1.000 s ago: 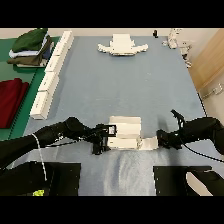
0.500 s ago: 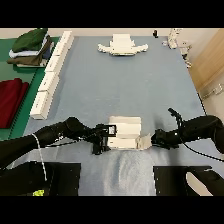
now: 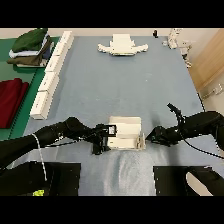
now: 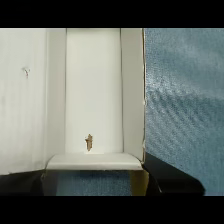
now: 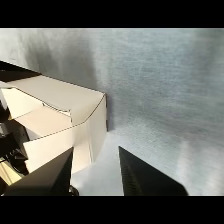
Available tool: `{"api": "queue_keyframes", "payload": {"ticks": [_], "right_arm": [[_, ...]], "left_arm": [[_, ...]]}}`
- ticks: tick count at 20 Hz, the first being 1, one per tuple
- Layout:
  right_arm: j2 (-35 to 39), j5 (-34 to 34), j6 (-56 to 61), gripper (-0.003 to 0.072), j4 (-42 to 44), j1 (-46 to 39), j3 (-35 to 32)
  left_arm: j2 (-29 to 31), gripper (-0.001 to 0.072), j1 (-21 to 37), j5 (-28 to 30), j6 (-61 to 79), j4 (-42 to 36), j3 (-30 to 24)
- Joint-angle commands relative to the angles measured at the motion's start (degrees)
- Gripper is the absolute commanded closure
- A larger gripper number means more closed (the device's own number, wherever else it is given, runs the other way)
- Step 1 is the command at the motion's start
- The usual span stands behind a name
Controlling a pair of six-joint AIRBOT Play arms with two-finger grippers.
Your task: Fold the box.
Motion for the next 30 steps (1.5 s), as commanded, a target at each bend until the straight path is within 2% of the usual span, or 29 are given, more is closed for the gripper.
{"api": "queue_keyframes", "payload": {"ticks": [1,5,7,11,14,19,23,30], "right_arm": [[-0.02,1.33,0.02,0.0243,0.39,2.16,0.24],[-0.09,11.34,3.58,0.0247,-0.57,13.57,0.37],[-0.83,13.90,8.90,0.0249,-4.42,19.02,1.95],[-4.72,13.88,22.73,0.0254,-18.29,28.17,8.50],[-8.74,12.50,31.71,0.0272,-25.57,34.60,13.22],[-15.72,6.73,51.56,0.0272,-41.46,46.84,20.37],[-19.67,6.14,58.31,0.0272,-43.89,50.77,22.93],[-24.04,5.99,61.59,0.0273,-44.94,50.88,23.04]], "left_arm": [[0.00,0.0199,-0.02,0.00,0.02,0.02,0.04],[-0.02,0.0199,-0.02,0.00,0.02,0.02,0.04],[-0.02,0.0198,-0.02,0.02,0.02,0.02,0.04],[-0.02,0.0198,-0.02,0.00,0.00,0.02,0.04],[-0.02,0.0199,-0.02,0.00,0.02,0.02,0.04],[-0.02,0.0199,-0.02,0.00,0.02,0.02,0.04],[-0.02,0.0199,-0.02,0.00,0.02,0.02,0.04],[-0.02,0.0198,-0.02,0.00,0.02,0.02,0.04]]}}
